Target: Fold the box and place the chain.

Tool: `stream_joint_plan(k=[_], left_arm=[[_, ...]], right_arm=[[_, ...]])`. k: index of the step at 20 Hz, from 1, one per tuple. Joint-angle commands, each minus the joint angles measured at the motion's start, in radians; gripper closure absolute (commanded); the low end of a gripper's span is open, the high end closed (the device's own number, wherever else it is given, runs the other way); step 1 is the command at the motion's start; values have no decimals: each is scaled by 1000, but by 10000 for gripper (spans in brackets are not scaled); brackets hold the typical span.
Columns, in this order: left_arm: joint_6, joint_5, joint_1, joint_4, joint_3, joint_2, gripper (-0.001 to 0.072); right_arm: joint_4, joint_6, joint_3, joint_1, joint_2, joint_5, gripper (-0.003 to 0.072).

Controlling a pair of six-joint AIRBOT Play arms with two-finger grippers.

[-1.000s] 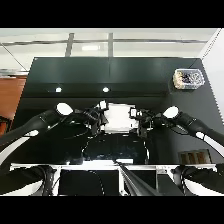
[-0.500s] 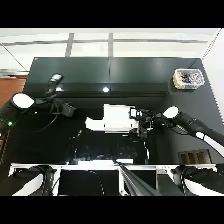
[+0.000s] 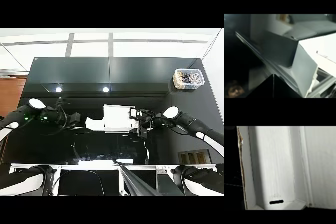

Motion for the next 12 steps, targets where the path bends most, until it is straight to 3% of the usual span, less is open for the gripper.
stream_joint_plan(k=[1, 5, 8, 9, 11, 12], left_arm=[[13, 52, -80, -79, -2, -64, 683], [241, 49, -90, -280, -2, -81, 682], [354, -18, -66, -324, 19, -80, 675], [370, -45, -56, -324, 31, -79, 554], [372, -74, -41, -324, 56, -78, 152], [372, -89, -38, -324, 73, -78, 61]], right_arm=[[0, 0, 0, 0, -1, 0, 517], [0, 0, 0, 0, -1, 0, 517], [0, 0, 0, 0, -1, 0, 517], [0, 0, 0, 0, -1, 0, 517], [0, 0, 0, 0, -1, 0, 517], [0, 0, 0, 0, -1, 0, 517]])
